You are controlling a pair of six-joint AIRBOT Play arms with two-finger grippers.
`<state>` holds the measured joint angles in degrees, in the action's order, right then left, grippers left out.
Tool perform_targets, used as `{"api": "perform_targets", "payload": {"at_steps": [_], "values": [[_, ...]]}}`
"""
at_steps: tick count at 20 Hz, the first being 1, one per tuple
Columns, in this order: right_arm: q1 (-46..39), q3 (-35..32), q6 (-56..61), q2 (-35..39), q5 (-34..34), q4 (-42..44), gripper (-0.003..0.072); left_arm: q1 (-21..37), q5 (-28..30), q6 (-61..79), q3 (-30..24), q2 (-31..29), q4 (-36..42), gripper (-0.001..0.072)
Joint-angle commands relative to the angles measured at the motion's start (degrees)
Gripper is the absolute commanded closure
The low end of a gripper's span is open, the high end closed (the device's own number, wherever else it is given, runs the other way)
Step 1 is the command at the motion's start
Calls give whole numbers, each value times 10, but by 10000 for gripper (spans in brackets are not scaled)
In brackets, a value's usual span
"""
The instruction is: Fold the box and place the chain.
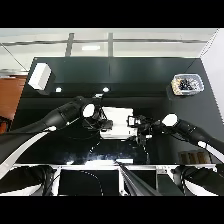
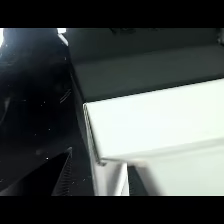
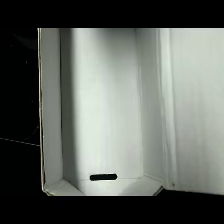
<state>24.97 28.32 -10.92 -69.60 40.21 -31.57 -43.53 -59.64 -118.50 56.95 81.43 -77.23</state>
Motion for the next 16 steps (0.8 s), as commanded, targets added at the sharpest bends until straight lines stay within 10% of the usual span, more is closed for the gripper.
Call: {"api": "perform_targets", "payload": {"at_steps": [1, 16], "values": [[0, 0, 0, 0, 0, 0, 364, -14, -11, -50, 17, 11, -22, 319], [0, 0, 0, 0, 0, 0, 363, -42, -66, -96, 59, 57, -86, 383]]}}
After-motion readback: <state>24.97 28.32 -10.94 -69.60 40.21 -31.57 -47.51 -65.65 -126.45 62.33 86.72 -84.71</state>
